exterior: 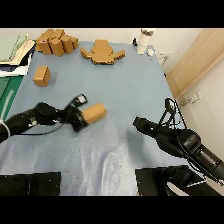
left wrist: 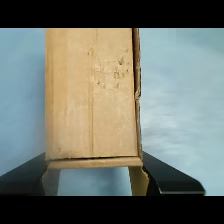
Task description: Fold the box.
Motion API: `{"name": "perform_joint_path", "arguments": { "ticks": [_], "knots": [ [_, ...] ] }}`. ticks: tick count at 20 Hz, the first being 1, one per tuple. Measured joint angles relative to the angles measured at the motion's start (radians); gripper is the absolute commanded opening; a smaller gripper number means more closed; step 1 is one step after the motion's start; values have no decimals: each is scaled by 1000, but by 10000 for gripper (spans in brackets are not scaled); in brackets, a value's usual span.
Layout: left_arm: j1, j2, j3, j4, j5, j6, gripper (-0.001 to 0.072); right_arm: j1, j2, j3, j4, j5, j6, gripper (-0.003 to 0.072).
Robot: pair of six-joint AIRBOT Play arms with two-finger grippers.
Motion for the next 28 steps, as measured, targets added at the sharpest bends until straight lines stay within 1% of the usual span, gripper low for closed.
{"name": "perform_joint_path", "arguments": {
  "ticks": [4, 7, 9, 11, 14, 17, 19, 23, 28],
  "knots": [
    [273, 9, 0, 77, 27, -100, 468, 0, 0, 0, 0, 0, 0, 5],
    [480, 11, 0, 106, 33, -155, 468, 0, 0, 0, 0, 0, 0, 4],
    [591, 11, 0, 117, 43, -174, 468, 0, 0, 0, 0, 0, 0, 4],
    [655, 11, 0, 119, 72, -185, 468, 0, 0, 0, 0, 0, 0, 5],
    [682, 0, 18, 119, 130, -192, 468, 0, 0, 0, 0, 0, 0, 4],
    [665, -50, 81, 116, 170, -198, 467, 0, 0, 0, 0, 0, 1, 4],
    [637, -110, 148, 107, 178, -213, 467, 0, 0, 0, 0, 3, 1, 5],
    [587, -256, 311, 99, 188, -284, 467, 0, 0, 0, 0, 13, 1, 5],
    [563, -420, 505, 97, 193, -404, 467, 0, 0, 0, -4, 18, 16, 4]
  ]
}}
